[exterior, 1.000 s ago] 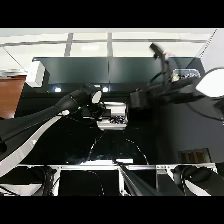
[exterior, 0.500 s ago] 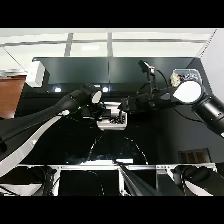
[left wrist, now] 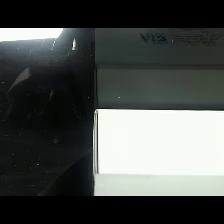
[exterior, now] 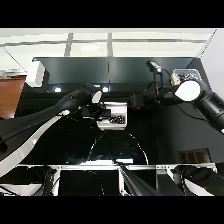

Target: Fold the box and place the chain.

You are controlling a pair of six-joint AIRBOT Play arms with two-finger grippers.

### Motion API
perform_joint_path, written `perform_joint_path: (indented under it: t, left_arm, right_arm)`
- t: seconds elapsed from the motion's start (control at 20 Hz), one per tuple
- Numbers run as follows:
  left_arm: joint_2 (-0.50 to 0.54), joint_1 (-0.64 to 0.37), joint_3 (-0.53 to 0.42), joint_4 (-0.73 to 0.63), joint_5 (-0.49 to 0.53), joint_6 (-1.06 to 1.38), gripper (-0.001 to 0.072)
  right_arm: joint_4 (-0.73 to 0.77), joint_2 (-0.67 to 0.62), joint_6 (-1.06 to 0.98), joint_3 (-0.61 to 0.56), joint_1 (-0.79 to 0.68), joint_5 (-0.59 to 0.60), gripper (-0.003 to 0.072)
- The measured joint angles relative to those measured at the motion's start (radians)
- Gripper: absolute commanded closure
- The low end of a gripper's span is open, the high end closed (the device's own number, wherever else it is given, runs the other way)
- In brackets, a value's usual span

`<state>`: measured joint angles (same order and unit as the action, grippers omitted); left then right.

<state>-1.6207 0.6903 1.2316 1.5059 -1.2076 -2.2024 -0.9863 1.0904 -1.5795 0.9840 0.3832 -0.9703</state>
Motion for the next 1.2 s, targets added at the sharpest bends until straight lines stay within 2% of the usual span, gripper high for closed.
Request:
perform_joint_path:
  t: [0.15, 0.2, 0.3, 0.35, 0.5, 0.65, 0.8, 0.9, 0.95, 1.05, 1.15, 1.2]
  left_arm:
    - [-0.007, -0.003, 0.000, -0.003, -0.007, 0.000, 0.0676]
    - [-0.009, -0.004, 0.003, -0.004, -0.009, 0.000, 0.0621]
    - [-0.015, -0.002, 0.016, -0.002, -0.026, -0.009, 0.0252]
    - [-0.010, 0.000, 0.034, -0.002, -0.041, -0.017, 0.0176]
    - [0.019, 0.010, 0.077, 0.007, -0.066, -0.010, 0.0176]
    - [0.112, 0.014, 0.084, 0.048, -0.087, 0.051, 0.0178]
    - [0.250, -0.019, 0.008, 0.129, -0.113, 0.105, 0.0180]
    - [0.335, -0.108, -0.093, 0.151, -0.101, 0.123, 0.0184]
    - [0.364, -0.175, -0.153, 0.118, -0.064, 0.150, 0.0184]
    - [0.385, -0.319, -0.260, -0.055, 0.028, 0.315, 0.0188]
    - [0.373, -0.436, -0.335, -0.283, 0.097, 0.607, 0.0187]
    - [0.357, -0.485, -0.362, -0.389, 0.106, 0.793, 0.0158]
  right_arm:
    - [-0.014, -0.015, 0.012, 0.003, -0.064, -0.025, 0.0315]
    - [-0.016, -0.018, 0.020, 0.004, -0.075, -0.036, 0.0315]
    - [-0.028, -0.021, 0.035, 0.005, -0.089, -0.057, 0.0315]
    - [-0.036, -0.021, 0.041, 0.005, -0.094, -0.063, 0.0315]
    - [-0.071, -0.023, 0.056, 0.005, -0.100, -0.076, 0.0315]
    - [-0.108, -0.023, 0.061, 0.005, -0.106, -0.081, 0.0315]
    - [-0.132, -0.024, 0.064, 0.005, -0.109, -0.082, 0.0315]
    - [-0.140, -0.024, 0.065, 0.005, -0.109, -0.079, 0.0315]
    - [-0.143, -0.024, 0.065, 0.005, -0.109, -0.073, 0.0315]
    - [-0.146, -0.024, 0.065, 0.005, -0.109, -0.058, 0.0315]
    - [-0.147, -0.024, 0.065, 0.005, -0.109, -0.039, 0.0315]
    - [-0.149, -0.024, 0.065, 0.005, -0.109, -0.034, 0.0315]
